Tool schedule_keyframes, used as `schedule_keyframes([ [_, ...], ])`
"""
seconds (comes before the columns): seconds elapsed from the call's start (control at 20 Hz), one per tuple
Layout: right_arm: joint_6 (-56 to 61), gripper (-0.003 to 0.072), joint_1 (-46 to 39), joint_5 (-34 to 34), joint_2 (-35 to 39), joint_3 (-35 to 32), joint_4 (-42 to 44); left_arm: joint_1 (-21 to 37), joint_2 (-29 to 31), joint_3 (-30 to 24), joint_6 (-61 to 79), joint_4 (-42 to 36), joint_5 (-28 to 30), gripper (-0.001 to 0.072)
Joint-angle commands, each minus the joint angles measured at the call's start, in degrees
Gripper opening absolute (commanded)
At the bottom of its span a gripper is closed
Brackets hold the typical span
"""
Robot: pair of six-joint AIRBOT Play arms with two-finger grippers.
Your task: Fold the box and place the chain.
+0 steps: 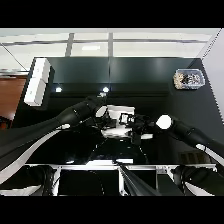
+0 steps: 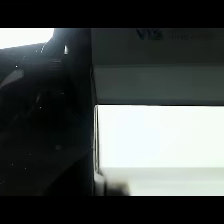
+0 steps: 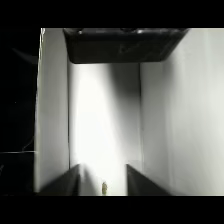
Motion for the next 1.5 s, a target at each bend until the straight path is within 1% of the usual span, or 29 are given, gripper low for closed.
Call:
schedule_keyframes([
  [0.0, 7.4, 0.0035, -1.0, 1.5, 2.3, 0.5, -2.0, 0.1, 0.0, 0.0, 0.1, 0.2, 0.0, 0.0025],
  [0.05, 12.3, 0.0013, -2.3, 5.0, 4.3, 1.6, -4.3, 0.0, 0.0, 0.0, 0.1, 0.3, 0.0, 0.0025],
  [0.15, 24.5, 0.0013, -7.5, 14.7, 9.3, 4.8, -11.3, 0.1, 0.1, 0.0, 0.1, 0.2, 0.4, 0.0026],
  [0.2, 29.9, 0.0013, -11.5, 19.1, 12.1, 6.1, -14.4, 0.1, 0.1, 0.0, 0.1, 0.2, 0.7, 0.0026],
  [0.3, 37.5, 0.0013, -21.7, 23.0, 16.8, 6.5, -17.0, 0.0, 0.1, 0.0, 0.1, 0.1, 1.2, 0.0027],
  [0.4, 48.3, 0.0013, -34.1, 22.7, 17.6, 6.1, -16.1, 0.1, 0.1, 0.0, 0.1, 0.2, 1.7, 0.0026],
  [0.45, 52.1, 0.0013, -39.3, 21.2, 17.6, 4.6, -15.0, 0.1, 0.1, 0.0, -0.3, 0.2, 2.5, 0.0026],
  [0.5, 55.6, 0.0013, -44.0, 19.2, 17.5, 2.2, -14.3, 0.1, 0.1, 0.0, -1.8, 0.2, 3.5, 0.0026],
  [0.6, 63.6, 0.0013, -49.5, 16.9, 16.7, -3.7, -11.1, 0.1, 0.1, 0.0, -2.5, 0.2, 4.3, 0.0026],
  [0.7, 63.3, 0.0013, -49.4, 17.6, 14.4, -8.6, -4.2, 0.1, 0.1, 0.0, -2.4, 0.3, 3.9, 0.0026],
  [0.75, 60.5, 0.0013, -47.7, 18.4, 12.4, -10.0, -1.7, 0.1, 0.1, 0.0, -2.2, 0.3, 3.8, 0.0026],
  [0.85, 57.7, 0.0013, -42.6, 19.9, 7.6, -10.2, 0.7, 0.1, 0.1, 0.0, -2.2, 0.3, 3.7, 0.0026],
  [0.9, 55.5, 0.0013, -39.5, 20.2, 5.0, -10.1, 3.4, 0.1, 0.1, 0.0, -2.2, 0.4, 3.4, 0.0026],
  [1.05, 45.9, 0.0015, -32.3, 20.7, -1.4, -8.7, 15.9, 0.1, 0.1, 0.0, -2.2, 0.4, 2.5, 0.0026],
  [1.1, 43.9, 0.0046, -30.6, 21.0, -2.4, -7.3, 19.0, 0.1, 0.1, 0.0, -2.2, 0.4, 2.5, 0.0026],
  [1.15, 42.6, 0.0167, -29.4, 22.0, -2.5, -5.6, 20.0, 0.1, 0.1, 0.0, -2.2, 0.4, 2.5, 0.0026],
  [1.2, 42.0, 0.0203, -29.1, 23.8, -2.5, -3.6, 19.5, 0.1, 0.1, 0.0, -2.2, 0.4, 2.5, 0.0026],
  [1.25, 41.6, 0.0205, -29.2, 25.9, -2.5, -1.4, 19.1, 0.1, 0.1, 0.0, -2.2, 0.3, 2.5, 0.0026],
  [1.3, 41.6, 0.0325, -29.4, 27.3, -2.5, 0.5, 18.2, 0.1, 0.1, 0.0, -2.2, 0.3, 2.5, 0.0026],
  [1.35, 41.7, 0.0647, -29.4, 28.3, -2.5, 2.2, 17.1, 0.1, 0.1, 0.0, -2.2, 0.3, 2.5, 0.0026],
  [1.4, 41.7, 0.07, -29.4, 29.5, -2.5, 3.6, 16.0, 0.1, 0.1, 0.0, -2.2, 0.3, 2.5, 0.0026],
  [1.45, 41.7, 0.07, -29.4, 30.3, -2.5, 4.5, 15.5, 0.1, 0.1, 0.0, -2.2, 0.4, 2.5, 0.0026],
])
